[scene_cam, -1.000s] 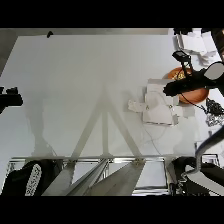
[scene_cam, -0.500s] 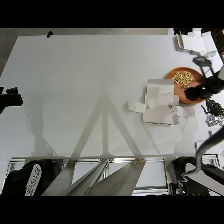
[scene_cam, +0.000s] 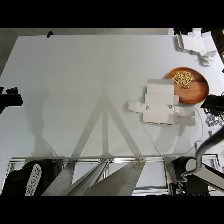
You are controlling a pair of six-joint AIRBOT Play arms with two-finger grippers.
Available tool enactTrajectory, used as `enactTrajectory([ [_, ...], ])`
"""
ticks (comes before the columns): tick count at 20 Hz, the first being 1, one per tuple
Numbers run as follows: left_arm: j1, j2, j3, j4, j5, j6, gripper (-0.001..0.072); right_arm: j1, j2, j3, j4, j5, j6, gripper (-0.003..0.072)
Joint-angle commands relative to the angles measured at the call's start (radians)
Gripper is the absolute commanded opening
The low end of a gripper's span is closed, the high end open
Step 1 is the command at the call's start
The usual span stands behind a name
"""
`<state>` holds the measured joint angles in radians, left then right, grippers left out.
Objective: Fold the box and place the chain.
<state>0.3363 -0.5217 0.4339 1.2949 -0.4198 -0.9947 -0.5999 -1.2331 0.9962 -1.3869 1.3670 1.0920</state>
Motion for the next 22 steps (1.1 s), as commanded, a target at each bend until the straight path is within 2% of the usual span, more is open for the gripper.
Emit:
enactTrajectory([
  [1,0.001,0.001,0.000,0.000,0.000,0.000,0.0443,-0.043,-0.059,-0.013,0.039,0.034,-0.078,0.0463],
  [7,0.001,0.001,0.000,0.000,0.000,0.000,0.0443,-0.043,-0.185,-0.021,0.192,-0.007,-0.181,0.0453],
  [9,0.001,0.001,0.000,0.000,0.000,0.000,0.0443,-0.041,-0.219,-0.021,0.230,-0.039,-0.212,0.0414],
  [16,0.001,0.001,0.000,0.000,0.000,0.000,0.0443,-0.041,-0.356,-0.021,0.242,-0.054,-0.255,0.0401],
  [18,0.001,0.001,0.000,0.000,0.000,0.000,0.0443,-0.041,-0.372,-0.021,0.271,-0.049,-0.290,0.0272],
  [20,0.001,0.001,0.000,0.000,0.000,0.000,0.0443,-0.041,-0.373,-0.021,0.290,-0.038,-0.302,0.0012],
  [22,0.000,0.001,0.000,0.000,0.001,0.000,0.0443,-0.037,-0.368,-0.021,0.317,-0.010,-0.312,0.0010],
])
